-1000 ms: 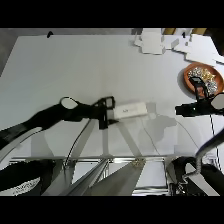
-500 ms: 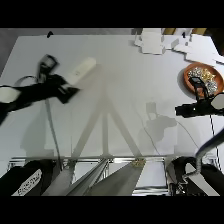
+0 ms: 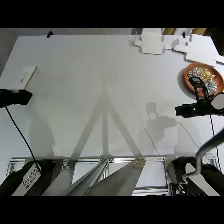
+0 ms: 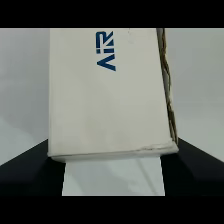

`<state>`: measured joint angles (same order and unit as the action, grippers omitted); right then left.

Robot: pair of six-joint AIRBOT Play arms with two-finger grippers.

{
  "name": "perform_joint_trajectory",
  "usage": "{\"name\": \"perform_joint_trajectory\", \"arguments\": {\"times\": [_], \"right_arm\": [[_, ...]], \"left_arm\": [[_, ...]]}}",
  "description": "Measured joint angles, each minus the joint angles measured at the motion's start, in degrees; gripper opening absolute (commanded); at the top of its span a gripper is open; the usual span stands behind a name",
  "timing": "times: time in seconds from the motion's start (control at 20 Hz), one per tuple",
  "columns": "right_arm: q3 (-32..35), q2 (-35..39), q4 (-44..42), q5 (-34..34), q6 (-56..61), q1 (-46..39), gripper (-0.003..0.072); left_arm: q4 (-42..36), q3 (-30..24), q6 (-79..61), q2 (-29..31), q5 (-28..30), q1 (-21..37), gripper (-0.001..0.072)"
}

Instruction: Fold the box and place the chain.

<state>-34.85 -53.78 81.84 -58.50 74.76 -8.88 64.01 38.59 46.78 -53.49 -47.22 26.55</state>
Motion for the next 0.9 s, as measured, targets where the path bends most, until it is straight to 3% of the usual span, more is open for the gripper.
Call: {"name": "perform_joint_trajectory", "arguments": {"times": [0.1, 0.2, 0.3, 0.35, 0.65, 0.9], "right_arm": [[0.00, 0.00, 0.00, 0.00, 0.00, 0.00, 0.0023], [0.00, 0.00, 0.00, 0.00, 0.00, 0.00, 0.0023], [0.00, 0.00, 0.00, 0.00, 0.00, 0.00, 0.0023], [0.00, 0.00, 0.00, 0.00, 0.00, 0.00, 0.0023], [0.00, 0.00, 0.00, 0.00, 0.00, 0.00, 0.0023], [0.00, 0.00, 0.00, 0.02, 0.00, 0.00, 0.0023]], "left_arm": [[0.59, 0.00, 0.59, -2.78, -1.42, 1.01, 0.0457], [0.98, 0.00, 0.87, -5.70, -2.69, 1.53, 0.0537], [1.25, 0.02, 1.62, -8.55, -3.65, 1.79, 0.0680], [1.55, 0.02, 2.80, -9.84, -3.80, 1.88, 0.0698], [7.04, 0.00, 9.29, -11.82, -5.09, 1.97, 0.0697], [8.72, 0.00, 11.17, -7.15, -5.66, 1.46, 0.0695]]}}
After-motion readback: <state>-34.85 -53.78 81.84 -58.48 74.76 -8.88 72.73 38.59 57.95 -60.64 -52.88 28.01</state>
